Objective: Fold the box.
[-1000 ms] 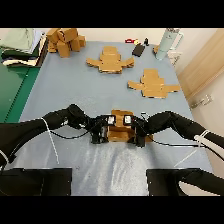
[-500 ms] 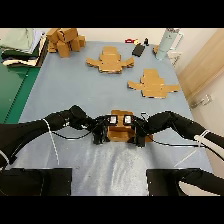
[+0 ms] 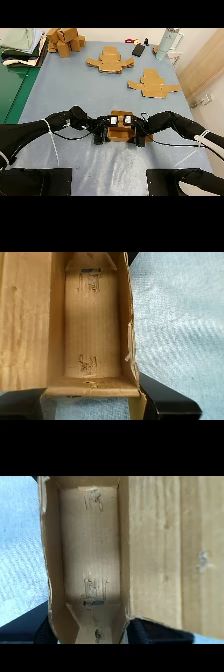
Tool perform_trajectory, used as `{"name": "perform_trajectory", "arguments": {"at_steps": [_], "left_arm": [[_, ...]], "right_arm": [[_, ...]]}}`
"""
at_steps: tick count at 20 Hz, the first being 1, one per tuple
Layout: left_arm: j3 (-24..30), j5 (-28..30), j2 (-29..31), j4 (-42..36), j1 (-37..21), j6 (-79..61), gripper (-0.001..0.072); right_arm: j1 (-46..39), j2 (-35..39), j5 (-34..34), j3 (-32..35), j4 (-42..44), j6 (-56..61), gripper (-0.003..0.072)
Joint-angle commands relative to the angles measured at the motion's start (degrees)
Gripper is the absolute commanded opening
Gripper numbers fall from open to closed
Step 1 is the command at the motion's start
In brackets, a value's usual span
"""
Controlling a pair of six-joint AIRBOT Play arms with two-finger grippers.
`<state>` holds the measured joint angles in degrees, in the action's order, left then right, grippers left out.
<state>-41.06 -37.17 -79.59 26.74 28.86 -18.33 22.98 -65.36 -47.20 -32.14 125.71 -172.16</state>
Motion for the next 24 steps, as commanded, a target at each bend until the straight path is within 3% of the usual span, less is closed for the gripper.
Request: {"name": "perform_trajectory", "arguments": {"at_steps": [1,22,23,24], "left_arm": [[0.0,0.2,0.0,0.2,0.1,0.0,0.0487],[0.0,0.2,0.0,0.2,0.1,0.0,0.0486],[0.0,0.2,-0.1,0.2,0.1,0.0,0.0486],[0.0,0.2,-0.1,0.2,0.1,0.0,0.0486]], "right_arm": [[0.0,0.0,0.0,0.0,0.1,0.0,0.0503],[0.0,0.0,-0.5,0.0,0.4,0.0,0.0503],[0.0,0.0,-1.0,0.0,0.7,0.0,0.0517],[0.0,0.1,-1.2,-0.1,1.0,0.0,0.0631]]}}
